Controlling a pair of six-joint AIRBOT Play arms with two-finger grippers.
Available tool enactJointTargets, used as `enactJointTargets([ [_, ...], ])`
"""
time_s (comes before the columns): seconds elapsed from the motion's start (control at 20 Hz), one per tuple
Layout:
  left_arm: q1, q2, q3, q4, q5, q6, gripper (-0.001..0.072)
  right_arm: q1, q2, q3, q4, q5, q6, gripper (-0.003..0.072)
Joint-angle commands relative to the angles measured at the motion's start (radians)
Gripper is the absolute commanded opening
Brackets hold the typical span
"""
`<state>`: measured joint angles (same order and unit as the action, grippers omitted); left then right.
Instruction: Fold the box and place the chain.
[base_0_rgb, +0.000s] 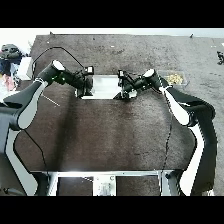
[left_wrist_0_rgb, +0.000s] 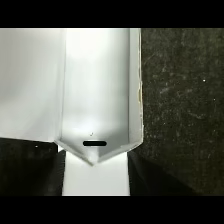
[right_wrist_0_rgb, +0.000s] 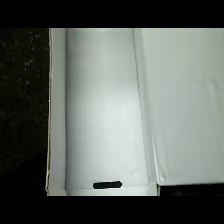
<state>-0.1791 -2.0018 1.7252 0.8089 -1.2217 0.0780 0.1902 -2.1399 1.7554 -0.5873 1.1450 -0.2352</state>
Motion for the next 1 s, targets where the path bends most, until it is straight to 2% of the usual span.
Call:
enactJointTargets([
  [0.0,-0.001,-0.001,0.0,-0.025,-0.005,-0.002,0.0203,0.0,0.0,0.0,0.0,0.0,0.0,0.0465],
  [0.05,-0.001,-0.002,0.0,-0.025,-0.005,-0.002,0.0167,0.0,0.0,0.0,0.0,0.0,0.0,0.0465],
  [0.3,-0.001,-0.015,0.0,-0.036,-0.011,0.0,0.0167,0.0,0.0,0.0,0.0,0.0,0.0,0.0465],
  [0.6,-0.001,-0.015,0.0,-0.174,-0.017,0.021,0.018,0.0,0.0,0.0,0.0,0.0,0.0,0.0465],
  [0.95,-0.001,-0.039,-0.002,-0.173,-0.021,0.037,0.0197,0.0,0.0,0.0,0.0,0.0,0.0,0.0465],
])
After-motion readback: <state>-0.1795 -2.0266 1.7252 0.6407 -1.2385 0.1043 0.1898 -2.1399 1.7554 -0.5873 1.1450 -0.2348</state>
